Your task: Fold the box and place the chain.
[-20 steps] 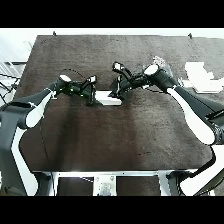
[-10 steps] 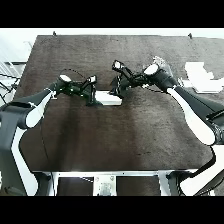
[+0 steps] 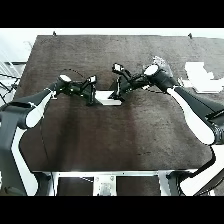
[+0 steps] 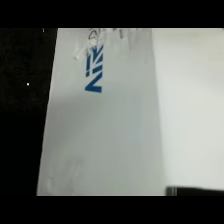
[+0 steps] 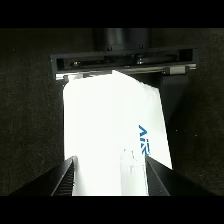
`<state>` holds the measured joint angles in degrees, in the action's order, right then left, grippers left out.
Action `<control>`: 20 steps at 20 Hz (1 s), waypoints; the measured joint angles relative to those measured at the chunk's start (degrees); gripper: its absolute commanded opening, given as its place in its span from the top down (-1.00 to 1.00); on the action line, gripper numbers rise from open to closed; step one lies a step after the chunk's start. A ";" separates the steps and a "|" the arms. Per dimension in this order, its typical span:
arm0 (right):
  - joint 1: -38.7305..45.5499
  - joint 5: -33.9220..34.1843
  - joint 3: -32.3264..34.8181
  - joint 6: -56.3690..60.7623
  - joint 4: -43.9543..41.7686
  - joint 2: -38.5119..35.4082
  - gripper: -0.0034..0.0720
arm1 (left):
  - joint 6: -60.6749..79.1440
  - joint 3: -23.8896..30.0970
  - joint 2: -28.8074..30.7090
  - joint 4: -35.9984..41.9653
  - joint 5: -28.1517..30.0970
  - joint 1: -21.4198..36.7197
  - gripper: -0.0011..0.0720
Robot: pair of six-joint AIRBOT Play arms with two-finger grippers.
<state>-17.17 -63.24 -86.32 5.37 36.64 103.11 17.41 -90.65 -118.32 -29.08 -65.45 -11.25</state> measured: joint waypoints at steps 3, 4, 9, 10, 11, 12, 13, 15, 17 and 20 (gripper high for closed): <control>0.00 -0.11 0.02 0.00 0.02 0.68 -0.39 | 0.00 0.00 0.00 0.00 0.00 0.00 0.19; 0.00 0.09 0.02 0.00 0.02 0.83 -0.39 | 0.00 0.00 0.00 0.02 0.00 0.02 0.19; 0.00 3.34 0.02 0.00 -0.02 1.07 -0.35 | 0.00 0.00 0.00 0.00 0.00 0.00 0.19; -0.02 3.69 0.02 -0.02 -0.07 1.07 -0.15 | 0.00 0.00 0.00 0.02 0.00 0.00 0.19; 0.00 3.93 0.02 -0.02 -0.11 1.07 -0.09 | -0.02 0.00 0.00 0.02 0.02 0.00 0.19; -0.02 4.09 0.02 -0.02 -0.15 1.09 -0.08 | -0.04 0.00 0.00 0.02 0.04 0.02 0.19; -0.02 4.28 0.02 -0.02 -0.17 1.09 -0.08 | -0.04 0.00 0.00 0.02 0.04 0.02 0.19; -0.02 4.59 0.02 -0.02 -0.22 1.09 -0.07 | -0.04 0.00 0.00 0.04 0.04 0.02 0.19; -0.04 4.72 -0.02 -0.04 -0.22 1.09 -0.02 | -0.04 0.00 0.00 0.04 0.04 0.02 0.19; -0.04 4.76 -0.35 -0.09 -0.26 1.07 0.16 | -0.09 0.00 0.00 0.04 0.07 0.04 0.19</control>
<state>-17.21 -58.48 -86.67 5.28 36.38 104.18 17.32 -90.65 -118.32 -29.04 -65.39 -11.20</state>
